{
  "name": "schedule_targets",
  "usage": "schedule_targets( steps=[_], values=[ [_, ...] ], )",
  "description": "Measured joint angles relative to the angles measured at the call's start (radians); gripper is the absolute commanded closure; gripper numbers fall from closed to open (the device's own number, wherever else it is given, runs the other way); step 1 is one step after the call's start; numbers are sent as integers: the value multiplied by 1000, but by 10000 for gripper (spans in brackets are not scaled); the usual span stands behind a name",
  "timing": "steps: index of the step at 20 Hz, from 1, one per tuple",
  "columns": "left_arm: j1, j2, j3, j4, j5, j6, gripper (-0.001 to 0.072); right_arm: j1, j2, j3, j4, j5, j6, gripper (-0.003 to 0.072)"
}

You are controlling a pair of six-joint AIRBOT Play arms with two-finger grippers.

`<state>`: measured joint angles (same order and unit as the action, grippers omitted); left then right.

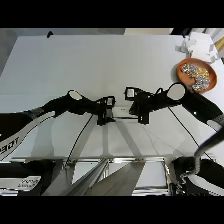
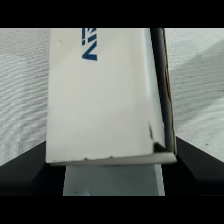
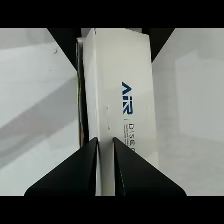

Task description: Fold the box and place the chain.

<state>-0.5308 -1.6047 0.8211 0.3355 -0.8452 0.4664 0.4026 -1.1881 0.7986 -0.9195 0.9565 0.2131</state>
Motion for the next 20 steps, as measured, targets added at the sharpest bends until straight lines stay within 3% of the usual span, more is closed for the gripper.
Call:
schedule_targets(
  steps=[3,6,9,10,16,18,19,20],
  values=[
    [0,0,0,1,-1,1,699,14,0,-19,7,-13,-1,601],
    [0,0,0,3,-6,2,699,23,-1,-28,13,-21,-2,454],
    [-1,0,0,5,-13,2,699,26,8,-32,16,-25,-2,431],
    [-1,0,0,5,-13,2,699,26,16,-33,21,-26,-2,384],
    [-1,0,0,3,-8,3,699,27,48,-33,50,-20,-3,378],
    [-1,0,0,2,-8,2,699,26,50,-33,71,-9,-4,410],
    [-1,0,0,2,-7,2,699,21,51,-33,89,-2,-6,485],
    [-1,0,0,2,-6,1,699,11,52,-33,121,9,-15,610]
  ],
)
